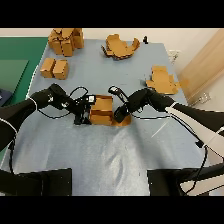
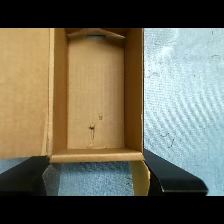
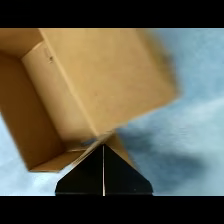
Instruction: Fold the box.
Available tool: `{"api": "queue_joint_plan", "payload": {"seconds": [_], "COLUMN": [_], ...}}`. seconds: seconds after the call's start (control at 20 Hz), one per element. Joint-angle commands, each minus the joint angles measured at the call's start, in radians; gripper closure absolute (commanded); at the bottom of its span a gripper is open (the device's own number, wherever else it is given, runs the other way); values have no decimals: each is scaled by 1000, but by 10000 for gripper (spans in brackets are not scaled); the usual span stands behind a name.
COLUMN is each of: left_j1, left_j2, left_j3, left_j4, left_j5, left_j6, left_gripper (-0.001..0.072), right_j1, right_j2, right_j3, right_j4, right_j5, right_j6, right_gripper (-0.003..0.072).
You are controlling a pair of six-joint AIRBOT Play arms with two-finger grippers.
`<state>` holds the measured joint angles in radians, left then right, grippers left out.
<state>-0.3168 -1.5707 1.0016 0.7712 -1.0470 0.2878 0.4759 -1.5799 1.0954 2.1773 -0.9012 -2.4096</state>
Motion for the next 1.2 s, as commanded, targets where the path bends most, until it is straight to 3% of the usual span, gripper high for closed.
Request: {"api": "queue_joint_plan", "payload": {"seconds": [0.0, 0.2, 0.4, 0.5, 1.15], "left_j1": [1, 1, 1, 0, 1], "left_j2": [0, 0, 0, 0, 0], "left_j3": [1, 1, 1, 1, 1], "left_j4": [0, 0, 0, 0, 0], "left_j5": [0, -1, 0, 0, 1], "left_j6": [-1, -1, -1, -1, -1], "left_gripper": [612, 612, 612, 612, 612], "right_j1": [12, 14, 16, 17, 63], "right_j2": [-4, -2, -2, -2, -2], "right_j3": [3, 4, 4, 4, 4], "right_j4": [7, 10, 7, 8, 36], "right_j5": [-19, 12, 28, 16, 31], "right_j6": [2, -27, -249, -319, -471], "right_gripper": [686, 685, 682, 517, 520]}}
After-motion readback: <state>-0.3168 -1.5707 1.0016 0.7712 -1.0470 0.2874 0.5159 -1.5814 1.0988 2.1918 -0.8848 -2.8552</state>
